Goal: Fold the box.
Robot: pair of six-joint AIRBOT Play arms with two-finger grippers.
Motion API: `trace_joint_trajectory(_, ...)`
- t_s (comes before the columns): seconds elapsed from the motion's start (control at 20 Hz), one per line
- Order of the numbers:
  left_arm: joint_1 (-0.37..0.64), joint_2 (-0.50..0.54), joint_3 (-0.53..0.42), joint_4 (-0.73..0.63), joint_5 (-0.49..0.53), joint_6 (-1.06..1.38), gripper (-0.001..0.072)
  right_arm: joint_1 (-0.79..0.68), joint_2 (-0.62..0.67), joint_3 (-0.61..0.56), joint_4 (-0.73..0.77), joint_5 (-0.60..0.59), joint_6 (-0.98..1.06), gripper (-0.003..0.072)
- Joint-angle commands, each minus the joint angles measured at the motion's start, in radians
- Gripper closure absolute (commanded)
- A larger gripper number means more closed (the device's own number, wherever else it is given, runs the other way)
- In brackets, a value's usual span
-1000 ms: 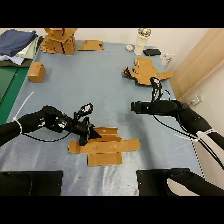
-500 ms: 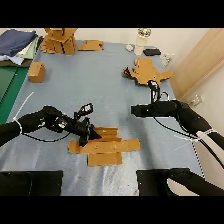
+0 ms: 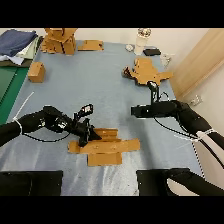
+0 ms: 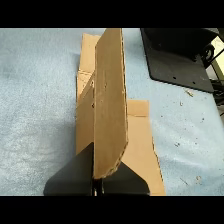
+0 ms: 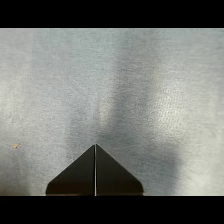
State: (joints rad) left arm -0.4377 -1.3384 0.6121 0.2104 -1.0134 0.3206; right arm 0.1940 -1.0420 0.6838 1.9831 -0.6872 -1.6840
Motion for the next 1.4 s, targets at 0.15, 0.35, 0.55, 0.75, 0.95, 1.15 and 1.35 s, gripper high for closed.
trace_joint_trajectory(0.15,0.003,0.000,0.000,-0.001,-0.007,-0.008,0.0696,0.001,0.000,0.000,-0.004,0.001,0.000,0.0683)
trace_joint_trajectory(0.35,0.003,0.000,0.000,-0.008,-0.011,-0.007,0.0696,0.001,0.003,0.001,-0.005,-0.060,0.001,0.0685)
trace_joint_trajectory(0.55,0.003,0.000,0.000,-0.008,-0.011,-0.007,0.0696,0.135,0.108,0.000,-0.155,-0.261,0.165,0.0686)
trace_joint_trajectory(0.75,0.003,0.000,0.000,-0.008,-0.011,-0.007,0.0696,0.489,0.305,-0.005,-0.406,-0.420,0.396,0.0686)
trace_joint_trajectory(0.95,0.003,0.000,0.000,-0.008,-0.011,-0.007,0.0696,0.832,0.367,-0.109,-0.406,-0.412,0.399,0.0672)
trace_joint_trajectory(1.15,0.003,0.000,0.000,-0.008,-0.011,-0.007,0.0696,1.016,0.299,-0.206,-0.412,-0.323,0.327,0.0262)
trace_joint_trajectory(1.35,0.003,0.000,0.000,-0.008,-0.011,-0.007,0.0696,1.102,0.187,-0.205,-0.460,-0.229,0.262,0.0262)
